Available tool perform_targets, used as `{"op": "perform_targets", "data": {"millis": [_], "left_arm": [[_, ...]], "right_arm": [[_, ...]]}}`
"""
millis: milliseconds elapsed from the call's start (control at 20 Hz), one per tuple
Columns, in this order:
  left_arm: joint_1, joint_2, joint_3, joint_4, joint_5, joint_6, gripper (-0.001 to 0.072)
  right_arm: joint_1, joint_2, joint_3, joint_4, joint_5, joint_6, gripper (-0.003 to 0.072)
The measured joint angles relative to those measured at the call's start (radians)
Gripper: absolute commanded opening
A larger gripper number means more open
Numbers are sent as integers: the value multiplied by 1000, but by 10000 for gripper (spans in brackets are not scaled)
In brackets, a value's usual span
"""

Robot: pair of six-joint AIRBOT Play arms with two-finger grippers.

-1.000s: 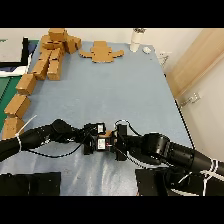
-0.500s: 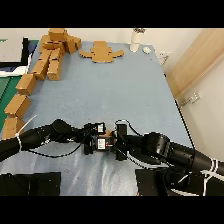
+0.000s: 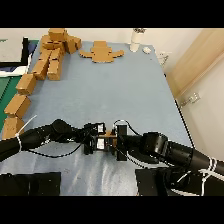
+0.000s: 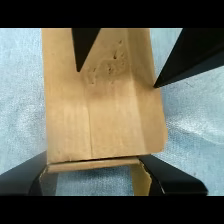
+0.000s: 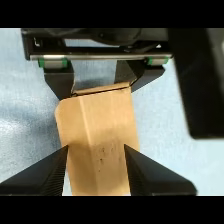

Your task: Fold the box.

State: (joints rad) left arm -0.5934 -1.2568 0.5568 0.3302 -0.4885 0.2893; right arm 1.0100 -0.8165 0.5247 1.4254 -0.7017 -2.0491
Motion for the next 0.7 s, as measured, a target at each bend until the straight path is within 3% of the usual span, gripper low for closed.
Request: {"op": "perform_targets", "data": {"millis": [450, 500, 700], "left_arm": [[0, 0, 0, 0, -5, 2, 610], [0, 0, 0, 0, -6, 2, 610], [0, 0, 0, 0, -11, 2, 610]], "right_arm": [[0, -27, 25, -84, -14, 0, 496], [0, -27, 30, -88, -15, 0, 428], [0, -27, 41, -102, -25, 0, 425]]}}
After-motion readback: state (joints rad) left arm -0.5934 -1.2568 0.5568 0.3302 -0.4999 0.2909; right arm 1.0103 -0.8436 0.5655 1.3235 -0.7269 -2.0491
